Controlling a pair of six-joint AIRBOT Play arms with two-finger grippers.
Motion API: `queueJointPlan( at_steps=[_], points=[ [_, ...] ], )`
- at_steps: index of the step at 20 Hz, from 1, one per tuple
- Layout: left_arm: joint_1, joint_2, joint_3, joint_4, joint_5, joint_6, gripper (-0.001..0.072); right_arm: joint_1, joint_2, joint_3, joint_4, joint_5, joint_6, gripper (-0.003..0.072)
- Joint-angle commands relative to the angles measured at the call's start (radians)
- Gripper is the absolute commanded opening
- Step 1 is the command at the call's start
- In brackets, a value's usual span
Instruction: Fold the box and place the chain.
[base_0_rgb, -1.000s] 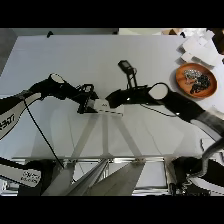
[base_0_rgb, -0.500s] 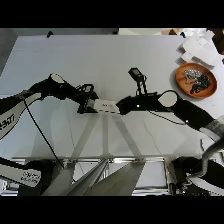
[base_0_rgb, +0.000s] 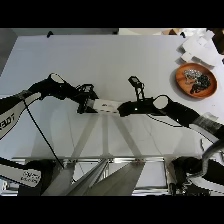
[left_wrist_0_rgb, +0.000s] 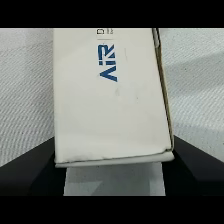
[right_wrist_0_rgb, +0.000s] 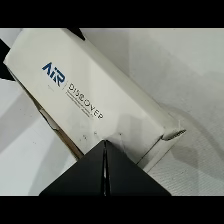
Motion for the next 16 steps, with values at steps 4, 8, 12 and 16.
queueJointPlan(
  at_steps=[4, 8, 12, 16],
  points=[
    [-0.001, 0.0, 0.0, -0.001, 0.001, 0.0, 0.0208, -0.001, 0.115, -0.002, -0.028, -0.01, 0.0, 0.0009],
    [-0.001, -0.001, 0.0, -0.001, 0.001, 0.0, 0.0208, 0.0, 0.358, 0.003, -0.183, 0.016, 0.014, 0.001],
    [-0.001, -0.001, 0.0, -0.001, 0.001, 0.0, 0.0208, -0.001, 0.613, 0.003, -0.623, 0.133, 0.212, 0.001],
    [-0.001, -0.001, 0.0, -0.001, 0.001, 0.0, 0.0208, -0.001, 0.757, 0.003, -1.173, 0.394, 0.525, 0.001]
  ],
)
